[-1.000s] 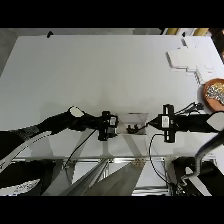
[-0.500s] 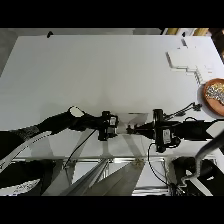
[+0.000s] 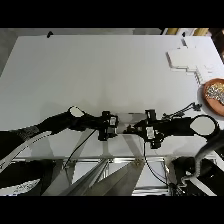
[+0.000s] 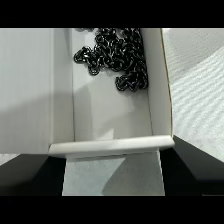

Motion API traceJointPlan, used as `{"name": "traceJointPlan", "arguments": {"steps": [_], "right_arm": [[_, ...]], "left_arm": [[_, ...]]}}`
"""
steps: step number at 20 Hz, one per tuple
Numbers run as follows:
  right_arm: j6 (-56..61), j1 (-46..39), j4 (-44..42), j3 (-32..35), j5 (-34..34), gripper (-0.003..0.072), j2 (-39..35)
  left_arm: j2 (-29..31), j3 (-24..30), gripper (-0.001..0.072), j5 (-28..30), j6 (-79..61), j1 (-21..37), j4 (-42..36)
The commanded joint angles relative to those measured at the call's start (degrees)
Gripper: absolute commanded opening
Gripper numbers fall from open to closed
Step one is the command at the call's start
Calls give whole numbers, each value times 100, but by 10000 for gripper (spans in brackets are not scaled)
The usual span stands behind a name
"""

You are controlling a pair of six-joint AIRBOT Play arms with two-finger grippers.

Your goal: Fold the box and place the chain.

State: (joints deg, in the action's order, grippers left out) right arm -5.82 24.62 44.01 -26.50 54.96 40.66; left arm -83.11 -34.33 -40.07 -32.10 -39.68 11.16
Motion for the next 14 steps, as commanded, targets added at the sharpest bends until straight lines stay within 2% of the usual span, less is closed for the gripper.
{"name": "traceJointPlan", "arguments": {"steps": [1,4,6,8,11,14], "right_arm": [[0,-247,557,0,140,211,-319],[9,-1025,1394,2,739,211,-697],[188,-1565,1987,9,1008,203,-675],[365,-1989,2087,70,796,205,-439],[352,-2247,2201,177,509,305,140],[219,-2260,2503,192,402,304,693]], "left_arm": [[4,2,372,2,-2,2,0],[4,2,372,2,-2,2,0],[4,2,372,2,-2,2,0],[4,2,372,2,-2,2,2],[4,2,372,2,-2,2,2],[4,2,372,0,-2,2,0]]}}
